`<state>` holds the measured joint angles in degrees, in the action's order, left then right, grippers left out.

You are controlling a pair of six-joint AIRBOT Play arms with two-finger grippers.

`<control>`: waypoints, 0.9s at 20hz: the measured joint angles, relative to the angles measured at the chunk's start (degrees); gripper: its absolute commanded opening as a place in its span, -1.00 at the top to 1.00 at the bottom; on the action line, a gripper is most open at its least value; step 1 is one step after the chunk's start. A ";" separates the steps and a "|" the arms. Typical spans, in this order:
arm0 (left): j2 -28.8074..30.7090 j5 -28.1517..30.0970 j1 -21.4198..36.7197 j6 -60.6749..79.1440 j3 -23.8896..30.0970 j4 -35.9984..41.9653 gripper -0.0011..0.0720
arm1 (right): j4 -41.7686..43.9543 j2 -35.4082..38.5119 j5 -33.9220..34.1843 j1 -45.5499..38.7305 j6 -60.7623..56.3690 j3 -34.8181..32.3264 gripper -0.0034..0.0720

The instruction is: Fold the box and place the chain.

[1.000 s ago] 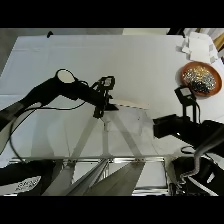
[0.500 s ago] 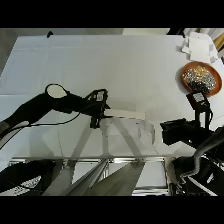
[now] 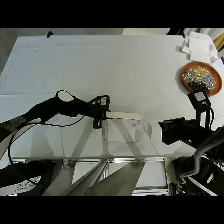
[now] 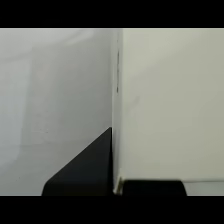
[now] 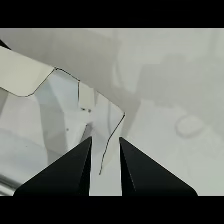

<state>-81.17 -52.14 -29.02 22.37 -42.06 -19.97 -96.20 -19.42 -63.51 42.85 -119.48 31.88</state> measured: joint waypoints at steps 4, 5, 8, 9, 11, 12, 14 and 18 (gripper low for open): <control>-1.25 1.90 0.00 1.97 0.00 0.39 0.96 | 0.00 0.00 0.17 0.00 0.02 0.00 0.38; -1.49 2.34 0.00 2.29 0.00 0.63 0.96 | 0.00 0.00 0.20 0.02 0.04 0.00 0.38; -2.16 3.04 -0.20 3.02 0.00 1.14 0.96 | 0.00 0.00 0.22 0.02 0.04 0.00 0.38; -2.49 3.19 -0.28 3.41 0.00 1.38 0.96 | 0.00 0.00 0.26 0.02 0.04 0.00 0.38; -3.30 3.37 -0.42 4.37 0.00 1.81 0.96 | 0.00 0.00 0.46 0.02 0.04 0.00 0.38; -3.74 3.34 -0.52 4.70 0.00 2.05 0.96 | 0.00 0.00 0.76 0.02 0.04 0.00 0.38; -4.37 3.39 -0.61 5.22 0.00 2.73 0.96 | 0.00 0.00 1.05 0.00 0.04 0.00 0.38; -4.96 3.69 -0.68 5.73 0.00 3.30 0.96 | 0.00 0.00 1.38 0.02 0.04 0.00 0.38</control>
